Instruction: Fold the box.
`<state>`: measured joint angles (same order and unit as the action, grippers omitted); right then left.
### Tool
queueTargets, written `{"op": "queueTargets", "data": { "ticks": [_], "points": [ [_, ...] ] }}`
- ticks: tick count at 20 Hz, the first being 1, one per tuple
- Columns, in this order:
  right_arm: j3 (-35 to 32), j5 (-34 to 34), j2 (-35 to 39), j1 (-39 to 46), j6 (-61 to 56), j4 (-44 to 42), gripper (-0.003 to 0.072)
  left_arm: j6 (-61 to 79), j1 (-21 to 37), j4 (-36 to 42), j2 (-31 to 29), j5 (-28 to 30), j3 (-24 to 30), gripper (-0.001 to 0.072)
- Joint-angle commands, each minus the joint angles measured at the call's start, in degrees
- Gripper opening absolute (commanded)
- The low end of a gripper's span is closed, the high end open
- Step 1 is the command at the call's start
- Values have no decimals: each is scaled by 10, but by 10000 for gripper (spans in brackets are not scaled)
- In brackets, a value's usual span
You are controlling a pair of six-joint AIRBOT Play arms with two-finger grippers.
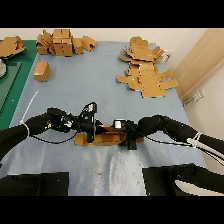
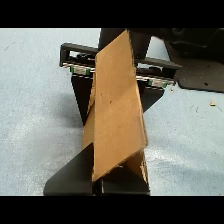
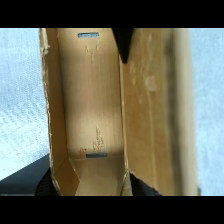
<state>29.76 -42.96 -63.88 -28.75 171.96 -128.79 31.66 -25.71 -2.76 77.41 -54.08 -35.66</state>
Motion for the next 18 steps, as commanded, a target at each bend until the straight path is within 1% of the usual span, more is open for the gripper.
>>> {"op": "queueTargets", "data": {
  "ticks": [1, 2, 3, 6, 12, 13, 15, 18],
  "points": [
    [0, 0, 0, -1, 0, 0, 524, 0, 0, 0, 0, 0, 0, 14],
    [0, 0, 0, -1, 0, 0, 546, 0, 0, 0, 0, 0, 0, 14],
    [0, 0, 0, -1, 0, 0, 596, 0, 0, 3, 0, 2, 0, 14],
    [0, 0, 0, -1, 0, 0, 596, 0, 0, 3, 0, 1, 0, 14],
    [0, 0, -1, -1, 0, 9, 574, 0, 0, 3, 0, 1, 0, 14],
    [0, 0, -1, -1, 0, 11, 557, 0, 0, 3, 0, 0, 0, 14],
    [0, 0, -1, -1, 0, 11, 500, 0, 0, 3, 0, 1, 0, 14],
    [0, 0, -1, -1, 0, 15, 501, 0, 0, 3, 0, 1, 0, 14]
  ]
}}
